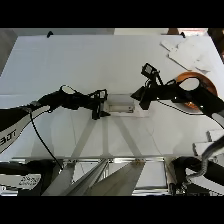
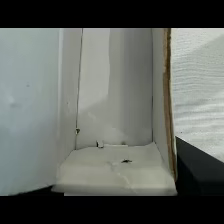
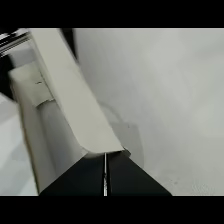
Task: Fold the box and place the chain.
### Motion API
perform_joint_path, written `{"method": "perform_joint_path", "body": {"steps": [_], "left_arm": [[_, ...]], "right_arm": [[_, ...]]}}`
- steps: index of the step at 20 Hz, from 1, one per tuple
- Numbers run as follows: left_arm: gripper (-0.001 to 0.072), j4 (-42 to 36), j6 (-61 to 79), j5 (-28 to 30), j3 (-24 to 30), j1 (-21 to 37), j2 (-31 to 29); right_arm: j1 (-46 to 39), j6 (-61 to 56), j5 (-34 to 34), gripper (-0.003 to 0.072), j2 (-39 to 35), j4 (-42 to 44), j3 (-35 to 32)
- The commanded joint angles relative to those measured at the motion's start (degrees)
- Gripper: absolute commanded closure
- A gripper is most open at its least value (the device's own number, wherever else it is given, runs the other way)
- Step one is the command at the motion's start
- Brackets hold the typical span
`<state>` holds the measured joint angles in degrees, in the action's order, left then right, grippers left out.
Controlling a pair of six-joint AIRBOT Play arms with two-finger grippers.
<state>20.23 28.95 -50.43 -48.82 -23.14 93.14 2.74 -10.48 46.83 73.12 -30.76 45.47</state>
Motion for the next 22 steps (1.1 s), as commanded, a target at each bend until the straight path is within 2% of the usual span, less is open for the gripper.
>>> {"method": "perform_joint_path", "body": {"steps": [1, 3, 6, 10, 14, 16, 19, 22], "left_arm": [[0.0387, 0.11, 0.17, -0.13, 0.02, -0.04, 0.0], [0.0387, 0.11, 0.17, -0.13, 0.02, -0.04, 0.0], [0.0387, 0.09, 0.15, -0.13, 0.02, -0.07, 0.0], [0.0387, 0.11, 0.17, -0.13, 0.02, -0.07, 0.0], [0.0387, 0.09, 0.17, -0.11, 0.02, -0.04, 0.0], [0.0387, 0.09, 0.17, -0.13, 0.02, -0.07, 0.0], [0.0387, 0.09, 0.17, -0.13, 0.02, -0.07, 0.0], [0.0387, 0.11, 0.17, -0.13, 0.02, -0.09, 0.0]], "right_arm": [[0.04, 0.07, -5.99, 0.0682, 7.76, 4.61, 0.2], [0.04, 0.24, -5.6, 0.0682, 10.84, 4.39, 0.2], [-0.02, 0.28, -4.22, 0.0681, 10.88, 4.09, 0.2], [-0.02, 0.44, -1.36, 0.0681, 8.17, 3.82, 0.24], [-1.11, 0.46, 3.52, 0.0679, 2.27, 3.32, 0.22], [-2.58, 0.44, 6.93, 0.0679, -2.45, -1.27, 0.22], [-4.22, 0.48, 7.28, 0.0679, -8.22, -12.0, 0.13], [-4.87, 2.27, 7.34, 0.0679, -8.41, -15.89, -1.05]]}}
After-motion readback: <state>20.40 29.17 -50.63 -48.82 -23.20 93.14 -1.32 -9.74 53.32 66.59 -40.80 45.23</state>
